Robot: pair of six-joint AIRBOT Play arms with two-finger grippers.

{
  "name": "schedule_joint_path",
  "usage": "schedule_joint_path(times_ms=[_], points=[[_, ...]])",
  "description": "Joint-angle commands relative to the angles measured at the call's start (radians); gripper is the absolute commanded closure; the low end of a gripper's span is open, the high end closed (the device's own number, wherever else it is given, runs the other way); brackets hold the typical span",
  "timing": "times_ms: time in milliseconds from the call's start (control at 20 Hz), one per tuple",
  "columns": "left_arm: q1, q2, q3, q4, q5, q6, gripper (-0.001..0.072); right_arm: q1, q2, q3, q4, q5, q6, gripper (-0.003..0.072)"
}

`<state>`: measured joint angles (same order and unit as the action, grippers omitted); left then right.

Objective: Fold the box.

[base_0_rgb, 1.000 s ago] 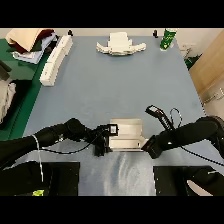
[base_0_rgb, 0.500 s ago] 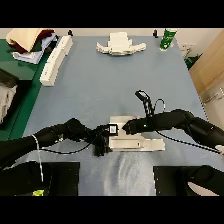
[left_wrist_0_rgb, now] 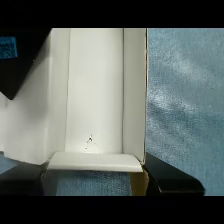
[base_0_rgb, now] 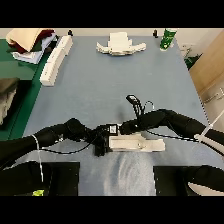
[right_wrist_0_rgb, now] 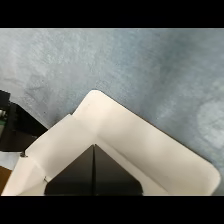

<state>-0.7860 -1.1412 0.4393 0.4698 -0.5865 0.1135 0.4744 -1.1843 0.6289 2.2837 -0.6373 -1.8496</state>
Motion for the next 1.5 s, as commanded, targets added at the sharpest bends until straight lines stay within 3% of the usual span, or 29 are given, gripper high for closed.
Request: schedule_joint_path(times_ms=[0,550,800,1050,1200,1450], points=[[0.0,0.0,0.0,0.002,0.0,0.003,0.0244,0.02,-0.027,0.002,-0.001,-0.007,-0.028,0.0684],[0.0,0.0,0.0,0.001,0.0,0.003,0.0244,0.02,-0.025,0.002,-0.003,0.027,-0.037,0.0684],[0.0,0.0,0.0,0.002,0.0,0.003,0.0244,0.018,0.067,0.018,-0.045,0.05,-0.04,0.0684],[0.0,0.0,0.001,0.002,0.006,0.004,0.0244,0.018,0.22,0.02,-0.164,0.05,0.019,0.0683],[0.002,0.001,0.005,0.002,0.06,0.01,0.0244,0.018,0.29,0.02,-0.264,0.035,0.108,0.0683],[0.002,0.002,0.006,0.003,0.078,0.01,0.0244,0.018,0.325,0.02,-0.436,-0.009,0.251,0.0683]])
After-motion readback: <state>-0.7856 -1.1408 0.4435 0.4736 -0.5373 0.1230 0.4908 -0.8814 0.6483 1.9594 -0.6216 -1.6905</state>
